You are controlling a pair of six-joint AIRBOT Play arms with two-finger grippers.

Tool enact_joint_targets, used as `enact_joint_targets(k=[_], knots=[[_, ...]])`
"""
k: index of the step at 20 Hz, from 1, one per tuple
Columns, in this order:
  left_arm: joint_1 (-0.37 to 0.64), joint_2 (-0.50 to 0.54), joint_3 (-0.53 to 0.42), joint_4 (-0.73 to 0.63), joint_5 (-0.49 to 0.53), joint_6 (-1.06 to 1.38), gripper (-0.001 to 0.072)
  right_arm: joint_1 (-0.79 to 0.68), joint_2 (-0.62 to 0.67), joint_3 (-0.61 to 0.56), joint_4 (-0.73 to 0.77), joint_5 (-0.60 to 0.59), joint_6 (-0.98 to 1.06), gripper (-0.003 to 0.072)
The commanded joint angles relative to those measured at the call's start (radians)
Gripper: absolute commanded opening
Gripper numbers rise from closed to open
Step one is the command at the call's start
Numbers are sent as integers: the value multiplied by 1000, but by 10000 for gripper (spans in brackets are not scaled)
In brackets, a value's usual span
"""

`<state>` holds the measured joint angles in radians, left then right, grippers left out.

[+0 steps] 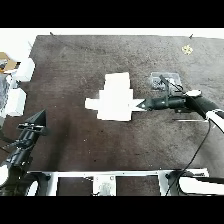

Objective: Fold the box and place the chain.

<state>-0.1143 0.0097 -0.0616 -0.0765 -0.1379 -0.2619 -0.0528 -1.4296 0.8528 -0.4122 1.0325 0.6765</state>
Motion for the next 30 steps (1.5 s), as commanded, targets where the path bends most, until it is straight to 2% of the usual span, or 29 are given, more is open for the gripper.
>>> enact_joint_targets(k=[1, 2, 3, 4, 7, 9, 13, 17, 19, 21, 23, 25, 28, 30], knots=[[0, 0, 1, 2, -9, 5, 13, 127, -10, 10, 92, -264, -4, -1], [0, 0, 1, 2, -10, 30, 104, 146, -37, 40, 91, -252, -11, -2], [0, 0, 3, 1, -11, 34, 364, 157, -71, 74, 90, -222, -25, -1], [0, -2, 16, 5, -19, 36, 401, 165, -111, 118, 83, -191, -33, -2], [0, -46, 105, 95, -89, 35, 419, 167, -208, 214, 28, -135, -33, -1], [0, -157, 191, 158, -133, 35, 420, 167, -225, 232, -20, -145, -33, -1], [0, -538, 404, 216, -240, 35, 420, 167, -225, 236, -100, -207, -56, -1], [0, -949, 696, 240, -388, 34, 418, 165, -224, 236, -93, -209, -91, -1], [0, -1138, 867, 294, -483, 0, 399, 165, -224, 236, -80, -205, -89, -1], [0, -1326, 1068, 426, -616, -102, 399, 165, -224, 236, -77, -206, -87, -1], [0, -1516, 1294, 581, -789, -227, 400, 165, -224, 236, -78, -203, -78, -1], [0, -1690, 1516, 678, -959, -323, 401, 165, -224, 236, -78, -202, -78, -1], [0, -1914, 1804, 710, -1146, -426, 402, 165, -224, 236, -78, -202, -79, -1], [0, -2043, 1960, 719, -1243, -492, 403, 165, -224, 236, -79, -202, -79, 0]])
